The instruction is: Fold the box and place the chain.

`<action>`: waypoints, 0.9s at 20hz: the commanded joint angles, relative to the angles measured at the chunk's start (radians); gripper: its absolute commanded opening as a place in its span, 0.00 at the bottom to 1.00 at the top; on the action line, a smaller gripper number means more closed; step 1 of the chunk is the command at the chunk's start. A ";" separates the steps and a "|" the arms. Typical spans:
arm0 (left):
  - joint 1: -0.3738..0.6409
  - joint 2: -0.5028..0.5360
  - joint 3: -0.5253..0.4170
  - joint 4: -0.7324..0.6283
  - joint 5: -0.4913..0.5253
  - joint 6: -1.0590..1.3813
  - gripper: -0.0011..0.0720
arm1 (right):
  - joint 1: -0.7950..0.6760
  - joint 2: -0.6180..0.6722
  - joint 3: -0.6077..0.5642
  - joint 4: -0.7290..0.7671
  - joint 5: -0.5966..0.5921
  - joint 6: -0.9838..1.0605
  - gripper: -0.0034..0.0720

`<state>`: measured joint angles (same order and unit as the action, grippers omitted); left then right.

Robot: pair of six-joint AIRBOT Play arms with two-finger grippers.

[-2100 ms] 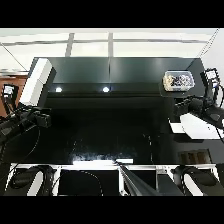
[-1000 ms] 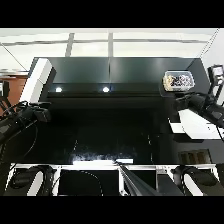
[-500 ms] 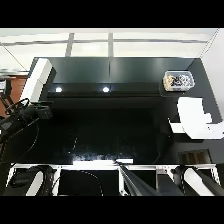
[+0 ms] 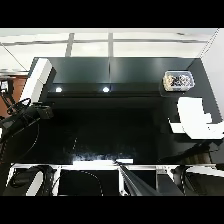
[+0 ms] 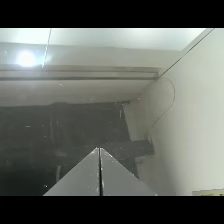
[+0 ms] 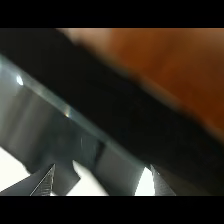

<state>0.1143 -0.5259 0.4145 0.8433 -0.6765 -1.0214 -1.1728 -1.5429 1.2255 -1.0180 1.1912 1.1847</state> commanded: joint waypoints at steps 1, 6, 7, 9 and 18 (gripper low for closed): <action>0.000 -0.001 0.000 0.000 -0.001 0.000 0.05 | 0.013 -0.106 0.060 -0.028 0.240 -0.170 1.00; 0.000 -0.001 0.000 0.000 -0.009 0.000 0.05 | 0.103 -0.132 0.060 -0.032 0.241 -0.310 1.00; 0.000 -0.001 0.000 0.000 -0.015 0.000 0.05 | 0.119 -0.140 0.060 -0.035 0.233 -0.328 0.97; 0.000 -0.001 0.000 -0.011 -0.023 0.000 0.05 | 0.149 -0.142 0.063 -0.094 0.222 -0.333 0.72; 0.000 -0.001 0.000 -0.019 -0.040 0.000 0.05 | 0.157 -0.139 0.064 0.007 0.364 -0.348 0.07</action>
<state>0.1143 -0.5259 0.4145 0.8249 -0.7116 -1.0214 -1.0187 -1.6829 1.2926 -1.0920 1.4776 0.8433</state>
